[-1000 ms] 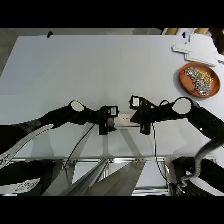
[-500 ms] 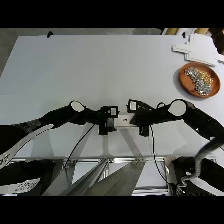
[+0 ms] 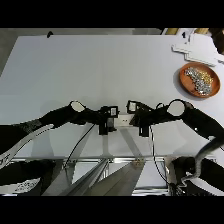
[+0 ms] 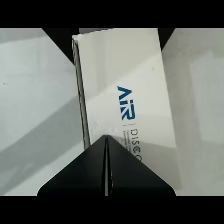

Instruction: Fold the box and place the chain.

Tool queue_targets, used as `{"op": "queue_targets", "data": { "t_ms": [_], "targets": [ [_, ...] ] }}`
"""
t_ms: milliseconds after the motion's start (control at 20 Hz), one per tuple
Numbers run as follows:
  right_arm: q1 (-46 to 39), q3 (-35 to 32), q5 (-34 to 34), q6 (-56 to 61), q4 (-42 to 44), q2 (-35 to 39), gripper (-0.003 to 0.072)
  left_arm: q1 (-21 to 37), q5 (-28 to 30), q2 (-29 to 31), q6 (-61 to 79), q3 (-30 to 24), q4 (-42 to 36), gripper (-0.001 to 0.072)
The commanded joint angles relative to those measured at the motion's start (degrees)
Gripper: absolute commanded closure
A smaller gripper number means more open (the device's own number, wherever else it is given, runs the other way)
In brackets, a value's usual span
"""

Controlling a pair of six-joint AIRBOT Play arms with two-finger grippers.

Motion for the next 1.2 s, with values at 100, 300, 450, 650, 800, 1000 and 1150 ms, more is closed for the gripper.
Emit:
{"op": "queue_targets", "data": {
  "t_ms": [100, 300, 450, 650, 800, 1000, 1150],
  "targets": [
    [0.0, 0.0, 0.0, 1.4, -0.9, 3.8, 0.0665, 0.0, 0.0, 0.0, 0.0, 0.0, -0.1, 0.0568],
    [-0.4, 0.0, 0.2, 13.5, -11.3, 14.6, 0.0665, 0.0, 0.0, 0.0, 0.0, 0.0, -0.1, 0.0568],
    [-6.4, 0.0, 5.8, 30.2, -20.5, 21.3, 0.0665, 0.0, 0.0, 0.0, 0.0, 0.0, -0.1, 0.0568],
    [-16.7, 0.0, 9.9, 49.3, -27.3, 23.4, 0.0665, 0.0, -0.1, 0.0, 0.0, 0.0, -0.1, 0.0568],
    [-20.2, 0.0, 14.3, 54.6, -30.9, 23.1, 0.0665, 0.0, -0.1, 0.0, 0.0, 0.0, -0.1, 0.0568],
    [-23.6, -0.3, 15.9, 62.7, -33.3, 22.1, 0.0665, 0.0, -0.1, 0.0, 0.0, 0.0, -0.1, 0.0568],
    [-23.7, -0.3, 15.2, 63.2, -33.0, 22.1, 0.0664, 0.0, -0.1, 0.0, 0.0, 0.0, -0.1, 0.0568]
  ]
}}
